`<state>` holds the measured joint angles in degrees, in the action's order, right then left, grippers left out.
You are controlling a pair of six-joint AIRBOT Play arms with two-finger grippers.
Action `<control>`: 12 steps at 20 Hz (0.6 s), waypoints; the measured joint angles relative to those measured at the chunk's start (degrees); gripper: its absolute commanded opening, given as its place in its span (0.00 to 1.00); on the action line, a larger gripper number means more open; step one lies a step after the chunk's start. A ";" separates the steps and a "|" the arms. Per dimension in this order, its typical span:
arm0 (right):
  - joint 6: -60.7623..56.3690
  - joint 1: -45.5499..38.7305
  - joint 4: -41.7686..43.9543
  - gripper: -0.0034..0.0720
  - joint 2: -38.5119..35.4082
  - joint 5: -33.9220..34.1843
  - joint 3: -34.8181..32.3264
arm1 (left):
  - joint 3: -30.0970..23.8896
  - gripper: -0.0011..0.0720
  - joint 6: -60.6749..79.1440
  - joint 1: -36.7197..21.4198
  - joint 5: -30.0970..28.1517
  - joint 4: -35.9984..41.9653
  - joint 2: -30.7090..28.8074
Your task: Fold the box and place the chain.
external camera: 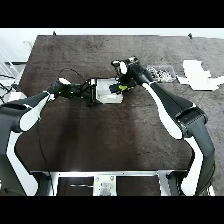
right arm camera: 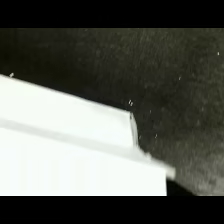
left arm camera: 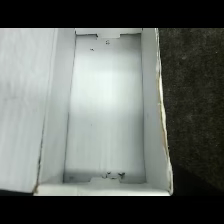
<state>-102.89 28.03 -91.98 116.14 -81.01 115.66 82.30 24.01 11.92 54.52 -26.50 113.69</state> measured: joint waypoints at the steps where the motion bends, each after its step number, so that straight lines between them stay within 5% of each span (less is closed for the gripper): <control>1: 0.00 -0.04 0.02 0.65 -0.46 -0.87 0.13 | 0.00 0.59 0.00 -0.02 0.00 0.00 0.00; 12: 4.50 -4.11 -6.49 0.65 -8.11 -2.25 0.48 | 0.00 0.59 0.00 0.00 0.00 0.00 0.00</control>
<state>-98.39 23.92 -98.48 108.03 -83.26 116.14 82.30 24.01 11.92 54.52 -26.50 113.69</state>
